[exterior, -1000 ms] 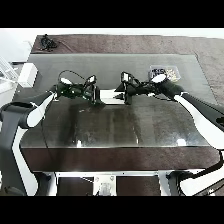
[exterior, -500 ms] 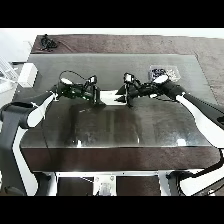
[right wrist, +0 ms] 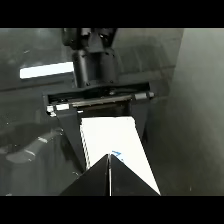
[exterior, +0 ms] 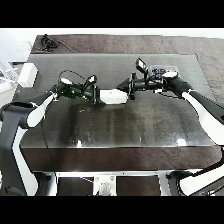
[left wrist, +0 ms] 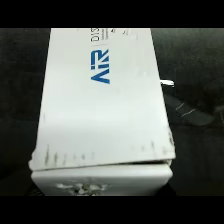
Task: Fold the box and place the chain.
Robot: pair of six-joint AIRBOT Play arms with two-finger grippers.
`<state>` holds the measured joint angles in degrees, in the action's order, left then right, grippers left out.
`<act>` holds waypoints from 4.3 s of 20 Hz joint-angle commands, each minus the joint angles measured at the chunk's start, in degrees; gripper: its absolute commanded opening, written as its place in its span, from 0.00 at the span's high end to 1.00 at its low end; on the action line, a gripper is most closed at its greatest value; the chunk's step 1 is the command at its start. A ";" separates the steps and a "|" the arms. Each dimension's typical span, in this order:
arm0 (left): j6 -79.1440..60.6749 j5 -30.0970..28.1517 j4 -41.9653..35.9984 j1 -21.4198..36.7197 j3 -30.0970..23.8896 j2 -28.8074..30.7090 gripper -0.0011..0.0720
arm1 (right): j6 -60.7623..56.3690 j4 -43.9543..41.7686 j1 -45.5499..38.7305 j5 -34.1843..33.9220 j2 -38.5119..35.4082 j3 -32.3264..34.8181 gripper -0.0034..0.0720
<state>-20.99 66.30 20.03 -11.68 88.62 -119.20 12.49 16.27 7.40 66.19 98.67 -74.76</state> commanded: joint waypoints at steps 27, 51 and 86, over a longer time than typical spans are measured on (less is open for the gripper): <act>-0.02 0.22 0.11 0.04 0.02 0.04 0.33 | -21.53 15.63 3.43 -1.68 -10.99 -3.08 0.95; 9.79 -4.22 -6.27 2.95 0.24 7.58 0.96 | -56.65 38.29 -5.81 -11.78 -58.82 34.84 0.95; 40.44 -56.85 6.47 24.98 -9.62 11.91 0.02 | -56.70 36.61 -6.14 -19.89 -58.34 35.08 0.95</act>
<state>21.45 8.84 26.33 13.28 78.98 -106.96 -44.18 53.12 1.23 46.59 40.29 -39.72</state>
